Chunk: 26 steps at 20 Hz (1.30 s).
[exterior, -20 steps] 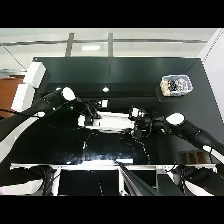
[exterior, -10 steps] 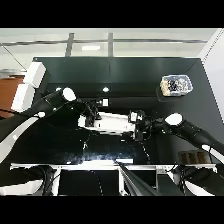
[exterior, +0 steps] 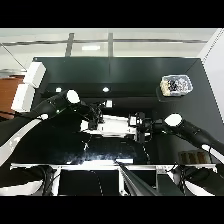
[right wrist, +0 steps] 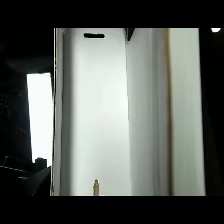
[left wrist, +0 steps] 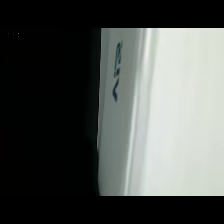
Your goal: Fold the box and place the chain.
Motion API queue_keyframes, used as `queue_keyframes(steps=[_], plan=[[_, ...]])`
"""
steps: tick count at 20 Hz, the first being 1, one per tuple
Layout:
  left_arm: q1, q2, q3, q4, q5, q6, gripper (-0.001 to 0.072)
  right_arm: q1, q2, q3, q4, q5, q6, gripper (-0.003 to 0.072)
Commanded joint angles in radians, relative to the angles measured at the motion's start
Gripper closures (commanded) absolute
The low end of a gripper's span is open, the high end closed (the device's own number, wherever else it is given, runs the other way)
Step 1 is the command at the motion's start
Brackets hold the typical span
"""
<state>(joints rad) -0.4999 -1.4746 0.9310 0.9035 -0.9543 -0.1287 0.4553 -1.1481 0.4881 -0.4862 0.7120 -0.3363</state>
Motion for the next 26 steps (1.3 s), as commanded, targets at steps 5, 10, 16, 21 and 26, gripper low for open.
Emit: queue_keyframes(steps=[5, 10, 16, 21, 26], plan=[[-0.005, 0.001, -0.004, 0.005, 0.019, -0.036, 0.0687, 0.000, -0.008, -0.001, 0.003, 0.005, 0.044, -0.0011], [-0.005, 0.002, -0.003, 0.005, 0.035, -0.036, 0.0688, 0.007, -0.008, -0.001, 0.002, 0.070, 0.158, -0.0013], [-0.005, 0.066, -0.042, 0.005, 0.100, -0.037, 0.0689, -0.018, -0.008, 0.011, -0.058, 0.082, 0.216, -0.0014], [-0.029, 0.088, -0.133, 0.001, 0.111, -0.037, 0.0688, -0.025, -0.036, 0.042, -0.058, 0.090, 0.130, -0.0012], [-0.045, 0.103, -0.133, 0.002, 0.109, -0.040, 0.0688, -0.025, -0.060, 0.041, -0.060, 0.104, 0.130, -0.0011]])
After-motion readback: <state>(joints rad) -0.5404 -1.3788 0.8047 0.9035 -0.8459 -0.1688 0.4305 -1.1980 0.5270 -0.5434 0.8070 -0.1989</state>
